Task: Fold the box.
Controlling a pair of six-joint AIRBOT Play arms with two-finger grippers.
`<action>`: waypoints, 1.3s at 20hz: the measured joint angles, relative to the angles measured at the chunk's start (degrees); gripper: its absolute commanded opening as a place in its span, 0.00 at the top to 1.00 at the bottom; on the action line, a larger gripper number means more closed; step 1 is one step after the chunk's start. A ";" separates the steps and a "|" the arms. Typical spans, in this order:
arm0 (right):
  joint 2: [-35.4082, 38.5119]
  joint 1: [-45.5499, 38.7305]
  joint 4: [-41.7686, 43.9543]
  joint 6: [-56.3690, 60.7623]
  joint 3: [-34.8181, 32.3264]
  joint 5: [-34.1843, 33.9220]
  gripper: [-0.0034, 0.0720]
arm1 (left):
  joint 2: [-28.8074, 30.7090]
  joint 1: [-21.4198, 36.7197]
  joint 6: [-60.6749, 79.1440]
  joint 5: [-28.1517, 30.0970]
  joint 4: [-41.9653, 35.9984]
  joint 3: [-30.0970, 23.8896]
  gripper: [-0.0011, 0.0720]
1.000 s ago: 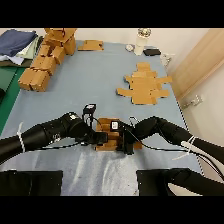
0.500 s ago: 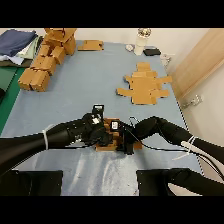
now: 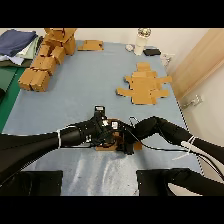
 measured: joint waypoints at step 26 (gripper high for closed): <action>0.02 0.00 0.02 0.00 0.00 0.00 0.33 | 0.07 0.07 5.95 -12.46 -0.07 7.58 0.61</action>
